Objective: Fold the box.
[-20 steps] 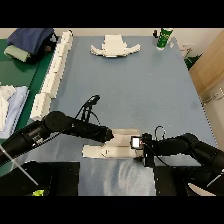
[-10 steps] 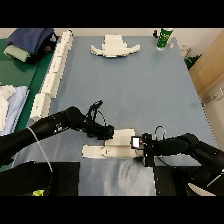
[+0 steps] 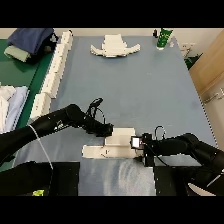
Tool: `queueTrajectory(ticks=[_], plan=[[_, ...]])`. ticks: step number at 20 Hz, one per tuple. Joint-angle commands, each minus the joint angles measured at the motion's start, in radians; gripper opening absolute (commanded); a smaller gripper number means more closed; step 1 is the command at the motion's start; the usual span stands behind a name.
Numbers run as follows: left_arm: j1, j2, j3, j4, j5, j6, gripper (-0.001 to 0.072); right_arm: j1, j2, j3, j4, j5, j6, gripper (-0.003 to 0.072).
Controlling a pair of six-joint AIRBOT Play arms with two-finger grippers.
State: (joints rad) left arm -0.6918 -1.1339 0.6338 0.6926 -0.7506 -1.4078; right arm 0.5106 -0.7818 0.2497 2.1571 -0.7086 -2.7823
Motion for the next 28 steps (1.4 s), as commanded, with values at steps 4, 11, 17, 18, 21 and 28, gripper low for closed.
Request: queueTrajectory(ticks=[4,11,17,18,21,28], plan=[[0.051,0.208,0.044,0.167,-0.134,0.121,0.0014,0.0,0.0,0.0,0.0,0.0,0.0,0.0428],[0.05,0.363,0.042,0.32,-0.299,0.521,0.0013,0.0,0.0,0.0,0.0,0.0,0.0,0.0428],[0.183,0.435,-0.128,0.209,-0.304,1.054,0.0597,0.0,0.0,0.0,0.0,0.0,0.0,0.0428],[0.188,0.436,-0.168,0.161,-0.256,1.086,0.0688,0.0,0.0,0.0,0.0,0.0,0.0,0.0427],[0.151,0.434,-0.262,0.047,-0.177,1.244,0.0689,0.0,0.0,0.0,0.0,0.0,0.0,0.0427],[-0.006,0.352,-0.305,0.022,-0.111,1.27,0.0682,0.0,0.0,0.001,0.0,0.0,0.0,0.0428]])
